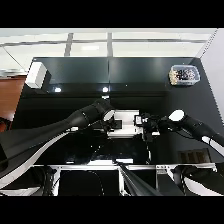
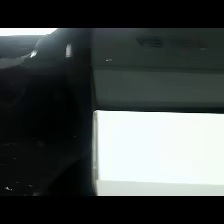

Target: Fold the box and place the chain.

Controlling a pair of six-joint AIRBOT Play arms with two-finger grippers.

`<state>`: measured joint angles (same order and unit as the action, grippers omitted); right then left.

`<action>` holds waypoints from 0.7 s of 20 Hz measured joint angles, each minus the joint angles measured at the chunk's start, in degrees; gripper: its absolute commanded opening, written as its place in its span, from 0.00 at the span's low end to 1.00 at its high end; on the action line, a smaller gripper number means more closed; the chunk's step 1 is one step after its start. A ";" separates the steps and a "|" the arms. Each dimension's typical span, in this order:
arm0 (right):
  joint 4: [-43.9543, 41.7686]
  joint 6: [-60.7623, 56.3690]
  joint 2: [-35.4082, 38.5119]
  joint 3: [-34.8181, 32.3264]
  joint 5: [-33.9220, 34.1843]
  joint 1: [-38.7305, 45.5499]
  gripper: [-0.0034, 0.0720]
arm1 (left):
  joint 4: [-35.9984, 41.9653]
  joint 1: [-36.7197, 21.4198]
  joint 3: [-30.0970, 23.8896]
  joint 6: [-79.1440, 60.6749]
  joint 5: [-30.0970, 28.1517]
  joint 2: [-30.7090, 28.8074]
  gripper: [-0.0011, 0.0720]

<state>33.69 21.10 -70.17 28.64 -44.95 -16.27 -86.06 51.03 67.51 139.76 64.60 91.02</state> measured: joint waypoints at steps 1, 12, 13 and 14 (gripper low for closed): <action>0.00 -0.02 0.00 0.02 0.02 0.00 0.06 | 0.13 -0.02 0.00 0.04 0.00 0.04 0.05; -0.07 -0.85 0.04 0.00 0.13 0.04 0.80 | 0.20 0.00 0.07 -0.04 0.02 0.20 0.05; 0.20 -1.70 0.22 0.00 0.24 0.04 0.80 | 0.20 0.00 0.07 -0.07 0.02 0.20 0.05; 0.87 -2.62 0.55 0.00 0.17 0.04 0.80 | 0.26 0.00 0.07 -0.09 -0.07 0.20 0.05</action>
